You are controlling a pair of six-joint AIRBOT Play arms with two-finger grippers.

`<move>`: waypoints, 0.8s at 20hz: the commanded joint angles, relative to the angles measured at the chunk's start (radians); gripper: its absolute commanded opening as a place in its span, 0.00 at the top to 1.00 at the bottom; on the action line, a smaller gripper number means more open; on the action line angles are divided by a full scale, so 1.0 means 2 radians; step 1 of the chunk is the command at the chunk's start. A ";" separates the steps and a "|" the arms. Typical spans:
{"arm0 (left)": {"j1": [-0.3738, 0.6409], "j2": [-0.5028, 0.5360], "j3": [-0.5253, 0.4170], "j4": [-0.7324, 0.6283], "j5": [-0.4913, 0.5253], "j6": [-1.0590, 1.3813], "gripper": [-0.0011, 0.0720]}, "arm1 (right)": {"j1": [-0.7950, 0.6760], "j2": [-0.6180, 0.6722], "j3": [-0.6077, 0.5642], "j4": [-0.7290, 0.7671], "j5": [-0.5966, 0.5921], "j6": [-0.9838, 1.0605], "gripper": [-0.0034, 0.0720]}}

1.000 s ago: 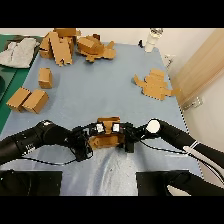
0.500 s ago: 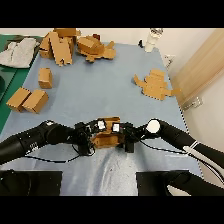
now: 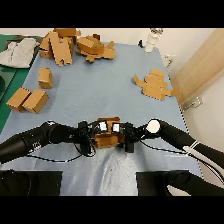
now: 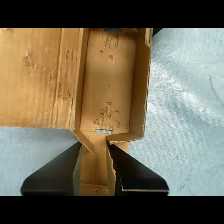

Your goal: Fold the box.

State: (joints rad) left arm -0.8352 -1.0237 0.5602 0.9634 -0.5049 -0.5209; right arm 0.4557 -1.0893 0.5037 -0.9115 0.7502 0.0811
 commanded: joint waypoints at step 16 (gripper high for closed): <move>0.000 -0.019 0.000 -0.083 0.017 0.032 0.75 | 0.000 0.000 0.000 0.000 0.000 0.000 0.18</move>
